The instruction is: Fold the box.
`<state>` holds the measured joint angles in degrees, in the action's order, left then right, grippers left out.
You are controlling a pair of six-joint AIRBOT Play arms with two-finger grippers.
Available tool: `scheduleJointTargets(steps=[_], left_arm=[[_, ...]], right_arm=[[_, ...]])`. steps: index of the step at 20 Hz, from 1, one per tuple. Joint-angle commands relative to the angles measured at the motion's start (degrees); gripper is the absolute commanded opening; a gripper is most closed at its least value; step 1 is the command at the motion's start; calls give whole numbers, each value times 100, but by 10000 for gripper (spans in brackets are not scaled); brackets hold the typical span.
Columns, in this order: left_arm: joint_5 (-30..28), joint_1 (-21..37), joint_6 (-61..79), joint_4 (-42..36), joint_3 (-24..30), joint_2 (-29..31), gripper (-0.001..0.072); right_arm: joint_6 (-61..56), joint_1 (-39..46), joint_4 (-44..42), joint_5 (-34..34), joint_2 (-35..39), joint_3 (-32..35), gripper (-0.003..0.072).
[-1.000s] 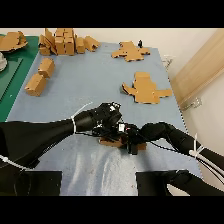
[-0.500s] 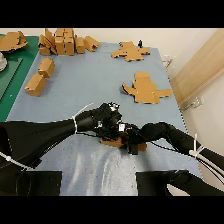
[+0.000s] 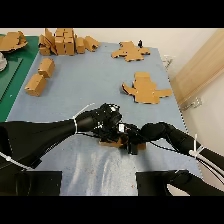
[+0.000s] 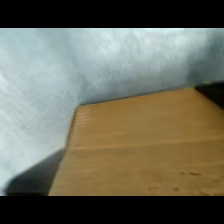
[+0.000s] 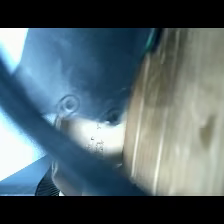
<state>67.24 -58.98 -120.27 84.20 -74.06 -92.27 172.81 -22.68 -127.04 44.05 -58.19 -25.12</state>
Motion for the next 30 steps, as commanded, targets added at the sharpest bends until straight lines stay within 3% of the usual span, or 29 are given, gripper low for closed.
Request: scheduleJointTargets(steps=[1, 14, 19, 30], left_arm=[[74, 4, -175, 96, -24, 42, 490], [116, 15, -177, 197, -184, 402, 490], [527, 17, -195, 376, -184, 503, 490], [745, 15, -238, 542, -181, 992, 490]], right_arm=[[-28, 4, 15, 0, 4, -4, 496], [-28, 4, 15, 2, 4, -4, 496], [-28, 4, 15, 2, 4, -4, 495], [-28, 4, 17, 2, 4, -4, 495]])
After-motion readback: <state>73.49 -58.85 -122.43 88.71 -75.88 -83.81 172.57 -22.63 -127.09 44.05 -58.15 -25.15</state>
